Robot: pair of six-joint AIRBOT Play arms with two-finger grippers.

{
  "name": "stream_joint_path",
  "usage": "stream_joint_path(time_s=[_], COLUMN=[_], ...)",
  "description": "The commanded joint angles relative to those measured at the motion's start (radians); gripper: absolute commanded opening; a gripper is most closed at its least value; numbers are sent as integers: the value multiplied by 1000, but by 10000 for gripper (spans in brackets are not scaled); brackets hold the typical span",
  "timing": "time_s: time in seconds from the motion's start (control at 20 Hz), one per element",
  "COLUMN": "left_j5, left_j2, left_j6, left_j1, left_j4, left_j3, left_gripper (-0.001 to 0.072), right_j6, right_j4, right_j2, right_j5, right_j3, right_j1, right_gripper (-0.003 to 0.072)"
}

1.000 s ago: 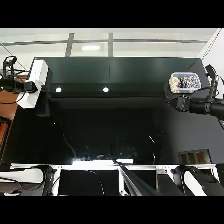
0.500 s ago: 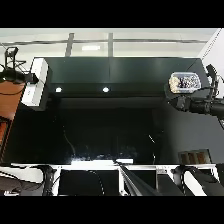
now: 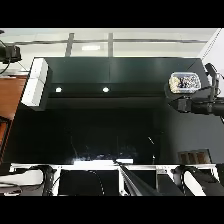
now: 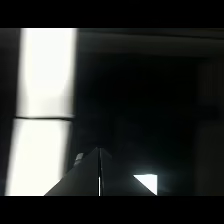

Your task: Fold the box and place the chain.

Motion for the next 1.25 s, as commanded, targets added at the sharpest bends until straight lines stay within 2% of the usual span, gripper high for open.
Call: stream_joint_path(time_s=[0.0,0.1,0.15,0.25,0.3,0.35,0.5,1.2], left_j5=[199,450,561,778,857,892,909,909], left_j2=[249,457,542,686,741,779,824,820], left_j6=[63,61,74,70,53,43,43,43], left_j1=[-137,-267,-323,-401,-419,-419,-414,-414], left_j4=[-113,-125,-119,-106,-106,-106,-105,-106], left_j3=[-291,-629,-778,-1033,-1120,-1169,-1218,-1218], left_gripper=[26,27,27,27,27,28,29,29], right_j6=[-50,-52,-52,-52,-52,-52,-52,-52], right_j4=[-110,-125,-124,-144,-143,-142,-140,-140], right_j2=[8,8,6,4,4,4,4,4], right_j5=[-305,-548,-618,-645,-623,-607,-606,-606], right_j3=[-61,-122,-139,-151,-151,-151,-151,-151], right_j1=[92,135,138,134,134,134,134,134], right_gripper=[12,12,13,14,14,14,14,14])
